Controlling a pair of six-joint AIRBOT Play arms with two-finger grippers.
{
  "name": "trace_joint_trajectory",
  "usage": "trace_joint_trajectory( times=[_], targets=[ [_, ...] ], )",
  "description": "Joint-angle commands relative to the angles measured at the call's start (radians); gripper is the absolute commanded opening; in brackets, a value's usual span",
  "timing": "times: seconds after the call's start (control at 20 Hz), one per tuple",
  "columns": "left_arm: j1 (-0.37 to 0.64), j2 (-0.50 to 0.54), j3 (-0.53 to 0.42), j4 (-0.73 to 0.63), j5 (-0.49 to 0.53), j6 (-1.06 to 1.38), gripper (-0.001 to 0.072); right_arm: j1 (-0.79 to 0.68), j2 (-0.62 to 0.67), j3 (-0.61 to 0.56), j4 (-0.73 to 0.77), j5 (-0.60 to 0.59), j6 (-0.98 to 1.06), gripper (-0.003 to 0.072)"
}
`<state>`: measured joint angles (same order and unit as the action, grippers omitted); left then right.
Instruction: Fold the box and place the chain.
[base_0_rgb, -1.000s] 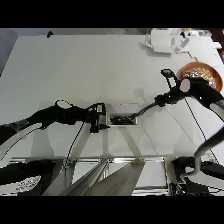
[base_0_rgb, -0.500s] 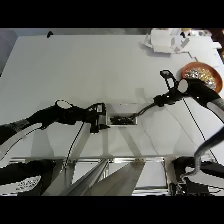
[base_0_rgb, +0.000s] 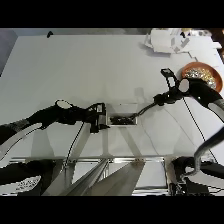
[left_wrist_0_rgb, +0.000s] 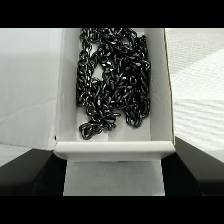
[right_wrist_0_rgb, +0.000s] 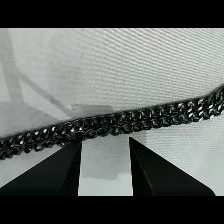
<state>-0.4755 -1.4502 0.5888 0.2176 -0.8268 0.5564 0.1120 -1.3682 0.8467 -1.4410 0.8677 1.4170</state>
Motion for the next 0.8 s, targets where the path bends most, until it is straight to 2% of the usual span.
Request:
trace_joint_trajectory(
  times=[0.0, 0.25, 0.35, 0.45, 0.6, 0.75],
  targets=[
    [0.000, 0.000, 0.000, 0.000, 0.000, 0.000, 0.0209, -0.001, -0.026, 0.000, -0.003, -0.006, 0.000, 0.0292],
    [0.000, 0.000, 0.000, 0.000, 0.000, 0.000, 0.0209, -0.001, -0.026, 0.000, -0.003, 0.000, 0.000, 0.0215],
    [0.000, 0.000, 0.000, 0.000, 0.000, 0.000, 0.0209, -0.001, -0.026, 0.000, -0.002, 0.017, 0.000, 0.0143],
    [0.000, 0.000, 0.000, 0.000, 0.000, 0.000, 0.0209, -0.001, -0.024, 0.000, 0.003, 0.055, 0.000, 0.0041],
    [0.000, 0.000, 0.000, 0.000, 0.000, 0.000, 0.0209, -0.001, 0.016, 0.000, 0.008, 0.100, -0.001, 0.0013],
    [0.000, 0.000, 0.000, 0.000, 0.000, 0.000, 0.0209, -0.001, 0.124, 0.000, 0.010, 0.146, -0.003, 0.0013]
  ],
)
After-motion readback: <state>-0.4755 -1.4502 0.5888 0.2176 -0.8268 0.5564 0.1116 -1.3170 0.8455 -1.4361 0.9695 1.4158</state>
